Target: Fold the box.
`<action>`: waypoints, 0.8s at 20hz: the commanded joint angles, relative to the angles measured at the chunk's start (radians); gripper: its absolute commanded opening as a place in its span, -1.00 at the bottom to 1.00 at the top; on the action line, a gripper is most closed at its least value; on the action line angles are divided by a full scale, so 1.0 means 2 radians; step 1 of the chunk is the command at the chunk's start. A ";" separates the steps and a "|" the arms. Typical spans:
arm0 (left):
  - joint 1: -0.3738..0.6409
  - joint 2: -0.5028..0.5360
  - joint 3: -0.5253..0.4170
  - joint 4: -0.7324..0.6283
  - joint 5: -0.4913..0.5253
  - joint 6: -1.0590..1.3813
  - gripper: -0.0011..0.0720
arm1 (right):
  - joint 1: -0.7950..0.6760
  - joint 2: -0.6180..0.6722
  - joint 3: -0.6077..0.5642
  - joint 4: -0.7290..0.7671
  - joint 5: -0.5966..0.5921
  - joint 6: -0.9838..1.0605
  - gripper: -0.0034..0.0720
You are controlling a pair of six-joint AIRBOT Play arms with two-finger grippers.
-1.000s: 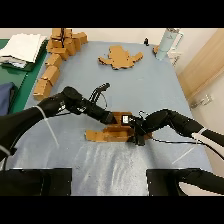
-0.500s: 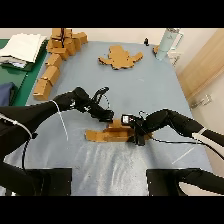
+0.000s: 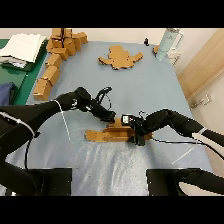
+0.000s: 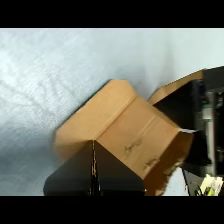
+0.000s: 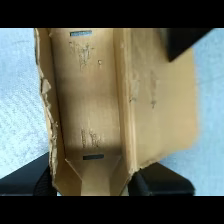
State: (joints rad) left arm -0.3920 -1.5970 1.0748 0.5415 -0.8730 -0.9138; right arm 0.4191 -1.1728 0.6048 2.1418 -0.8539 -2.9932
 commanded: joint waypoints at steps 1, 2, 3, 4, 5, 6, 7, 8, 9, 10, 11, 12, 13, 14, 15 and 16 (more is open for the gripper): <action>0.007 0.042 0.009 -0.003 -0.017 0.034 -0.95 | 0.000 0.000 0.000 0.000 0.000 0.000 0.45; 0.012 0.066 0.006 0.011 -0.026 0.031 -0.95 | 0.000 0.000 0.000 0.000 0.000 0.000 0.45; 0.019 0.096 -0.004 0.027 -0.033 0.017 -0.95 | 0.000 0.000 0.000 0.000 0.000 0.000 0.45; 0.025 0.127 -0.019 0.046 -0.040 0.002 -0.95 | 0.000 0.000 0.000 0.000 0.000 0.000 0.45; 0.031 0.156 -0.036 0.062 -0.044 -0.011 -0.95 | 0.000 0.000 0.000 0.000 0.000 0.000 0.45; 0.035 0.188 -0.060 0.078 -0.044 -0.024 -0.95 | 0.000 0.000 0.000 0.000 0.000 0.000 0.45; 0.038 0.219 -0.085 0.083 -0.044 -0.023 -0.95 | 0.000 0.000 0.000 0.000 0.000 0.000 0.45; 0.037 0.253 -0.114 0.084 -0.045 -0.016 -0.95 | 0.000 0.000 0.000 0.000 0.000 0.000 0.45; 0.036 0.285 -0.139 0.084 -0.052 0.003 -0.95 | 0.000 0.000 0.000 0.000 0.000 0.000 0.45; 0.034 0.318 -0.165 0.085 -0.062 0.027 -0.95 | 0.000 0.000 0.000 0.000 0.000 0.000 0.46; 0.030 0.347 -0.188 0.085 -0.064 0.043 -0.95 | 0.000 0.000 0.000 0.000 0.000 0.000 0.45; 0.023 0.375 -0.210 0.087 -0.063 0.070 -0.95 | 0.000 0.000 0.000 0.000 0.000 0.000 0.46; 0.016 0.397 -0.228 0.091 -0.060 0.097 -0.95 | 0.000 0.000 0.000 0.000 0.000 0.000 0.45; 0.007 0.417 -0.244 0.097 -0.054 0.129 -0.94 | 0.000 0.000 0.000 0.000 0.000 0.000 0.45; -0.002 0.430 -0.257 0.105 -0.046 0.164 -0.94 | 0.000 0.000 0.000 0.000 0.000 0.000 0.45; -0.009 0.437 -0.266 0.112 -0.036 0.204 -0.94 | 0.000 0.000 0.000 0.000 0.000 0.000 0.45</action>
